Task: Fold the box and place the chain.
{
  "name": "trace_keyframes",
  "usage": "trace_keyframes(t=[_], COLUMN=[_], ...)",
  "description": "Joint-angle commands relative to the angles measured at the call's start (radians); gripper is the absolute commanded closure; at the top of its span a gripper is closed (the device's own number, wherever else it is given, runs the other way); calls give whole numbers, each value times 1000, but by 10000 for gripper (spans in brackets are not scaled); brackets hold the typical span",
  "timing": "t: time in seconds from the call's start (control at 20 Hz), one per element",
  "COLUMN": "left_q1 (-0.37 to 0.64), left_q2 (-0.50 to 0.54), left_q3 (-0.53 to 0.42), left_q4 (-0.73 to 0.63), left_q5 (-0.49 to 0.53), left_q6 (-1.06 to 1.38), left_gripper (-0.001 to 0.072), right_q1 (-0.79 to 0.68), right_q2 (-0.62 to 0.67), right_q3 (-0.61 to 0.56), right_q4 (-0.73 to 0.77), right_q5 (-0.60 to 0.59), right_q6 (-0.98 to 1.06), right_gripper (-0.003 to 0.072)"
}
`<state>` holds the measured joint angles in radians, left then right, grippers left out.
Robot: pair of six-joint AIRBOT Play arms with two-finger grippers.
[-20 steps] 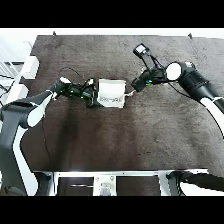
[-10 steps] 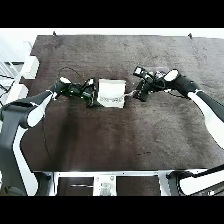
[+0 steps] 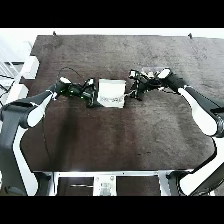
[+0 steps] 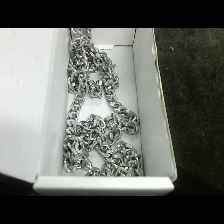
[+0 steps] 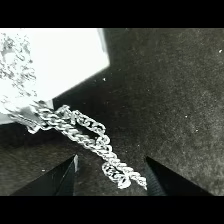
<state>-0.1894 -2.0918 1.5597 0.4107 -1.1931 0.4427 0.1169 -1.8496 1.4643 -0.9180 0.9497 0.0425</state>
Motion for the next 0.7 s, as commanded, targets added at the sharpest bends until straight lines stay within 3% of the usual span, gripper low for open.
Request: trace_keyframes(t=[0.0,0.1,0.15,0.2,0.25,0.35,0.55,0.65], left_q1=[0,0,0,0,0,0,0,0], left_q2=[0,0,0,0,0,0,0,0], left_q3=[1,1,1,1,1,1,1,1], left_q4=[0,0,0,0,0,0,0,0], left_q5=[0,0,0,0,0,0,0,0], left_q6=[0,0,0,0,0,0,0,0], left_gripper=[85,85,85,85,85,85,85,85], right_q1=[2,2,2,2,2,2,0,2], right_q2=[-40,-52,-56,-62,-64,-61,-10,65], right_q3=[25,25,25,25,25,30,103,108], right_q4=[-23,-41,-43,-44,-61,-98,-87,-49], right_q5=[19,32,32,32,35,57,277,318], right_q6=[-21,-20,-17,-16,4,52,175,187], right_gripper=[214,231,331,366,538,680,679,679])
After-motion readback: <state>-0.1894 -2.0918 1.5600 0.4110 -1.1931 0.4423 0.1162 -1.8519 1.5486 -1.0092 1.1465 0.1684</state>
